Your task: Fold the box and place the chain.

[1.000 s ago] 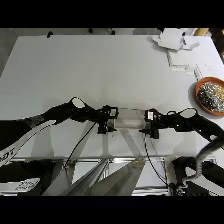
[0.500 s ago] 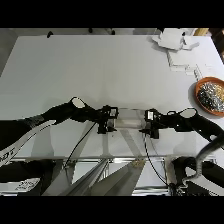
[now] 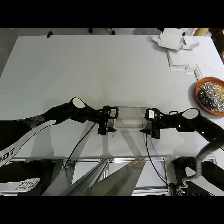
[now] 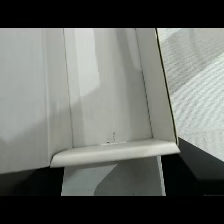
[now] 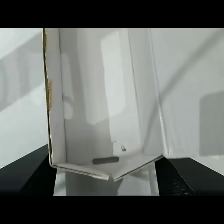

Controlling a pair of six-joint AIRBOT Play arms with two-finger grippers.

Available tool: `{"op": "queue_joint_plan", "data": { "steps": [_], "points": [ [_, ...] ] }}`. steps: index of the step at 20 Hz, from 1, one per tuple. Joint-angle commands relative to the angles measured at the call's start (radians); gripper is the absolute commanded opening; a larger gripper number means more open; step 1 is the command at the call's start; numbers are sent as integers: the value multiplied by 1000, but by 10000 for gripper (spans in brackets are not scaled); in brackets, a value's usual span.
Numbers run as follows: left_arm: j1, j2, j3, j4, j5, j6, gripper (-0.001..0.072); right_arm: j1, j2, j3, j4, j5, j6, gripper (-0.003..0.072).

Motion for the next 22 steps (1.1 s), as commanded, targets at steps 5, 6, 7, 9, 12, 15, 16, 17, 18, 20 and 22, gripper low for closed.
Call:
{"op": "queue_joint_plan", "data": {
  "steps": [5, 6, 7, 9, 12, 15, 16, 17, 18, 20, 22],
  "points": [
    [0, 0, 0, 1, 2, 0, 254, 0, 216, 1, -439, 61, 349, 611],
    [0, 0, 0, 2, 2, 1, 254, 0, 243, 1, -477, 85, 387, 609],
    [0, 0, 0, 1, 2, 1, 254, 0, 280, 1, -491, 108, 416, 568],
    [0, 0, 0, 1, 2, 0, 254, 0, 359, 1, -472, 146, 436, 522],
    [0, 0, 0, 1, 2, 0, 254, 0, 458, 1, -304, 171, 453, 466],
    [0, 0, 0, 1, 2, 0, 254, 0, 468, 1, -56, 195, 432, 65],
    [0, 0, 0, 1, 2, 0, 254, 0, 462, 1, -6, 191, 394, 23],
    [0, 0, 0, 1, 2, 0, 254, 0, 449, 1, 42, 171, 373, 23],
    [0, 0, 0, 1, 2, 0, 254, 0, 428, 1, 88, 128, 372, 23],
    [0, 0, 0, 1, 2, 0, 254, 0, 361, 1, 195, 8, 361, 23],
    [0, 0, 0, 1, 2, 0, 254, 0, 259, 1, 320, -94, 306, 23]
  ]
}}
